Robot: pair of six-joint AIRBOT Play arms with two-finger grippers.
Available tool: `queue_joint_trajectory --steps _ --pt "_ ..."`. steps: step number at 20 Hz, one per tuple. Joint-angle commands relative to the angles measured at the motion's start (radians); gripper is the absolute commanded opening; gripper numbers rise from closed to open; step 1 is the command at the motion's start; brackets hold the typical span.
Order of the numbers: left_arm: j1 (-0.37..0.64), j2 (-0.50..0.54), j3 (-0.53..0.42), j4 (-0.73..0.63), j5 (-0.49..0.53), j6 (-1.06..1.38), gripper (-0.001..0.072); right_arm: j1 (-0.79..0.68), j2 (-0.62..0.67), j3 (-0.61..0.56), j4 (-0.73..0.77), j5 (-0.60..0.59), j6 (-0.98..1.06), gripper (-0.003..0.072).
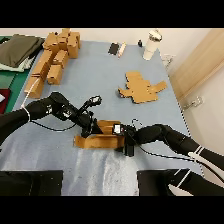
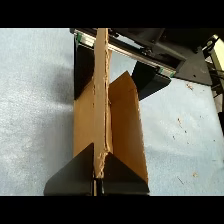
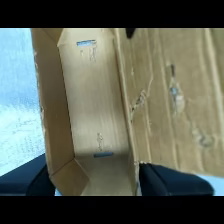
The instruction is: Fold the box.
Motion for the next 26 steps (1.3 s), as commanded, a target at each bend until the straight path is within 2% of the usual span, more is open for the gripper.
queue_joint_trajectory --steps 1,5,6,7,9,26 --pt "0.000 0.000 0.000 0.000 -0.001 0.000 0.0012 -0.006 -0.035 0.005 0.020 -0.010 -0.025 0.0707" --pt "0.000 0.000 0.000 0.000 0.000 0.000 0.0012 -0.006 -0.036 0.005 0.026 -0.010 -0.042 0.0693" --pt "0.000 0.000 0.000 0.000 0.000 0.000 0.0012 -0.006 -0.036 0.005 0.026 -0.010 -0.042 0.0662" --pt "0.000 0.000 0.000 0.000 0.000 0.000 0.0012 -0.006 -0.036 0.005 0.028 -0.011 -0.042 0.0587" --pt "0.000 0.000 0.000 0.000 0.000 0.000 0.0012 -0.004 -0.036 0.013 0.027 -0.020 -0.042 0.0503" --pt "0.000 0.000 0.000 0.000 0.000 0.000 0.0012 -0.004 -0.038 0.023 -0.012 -0.024 -0.042 0.0501"
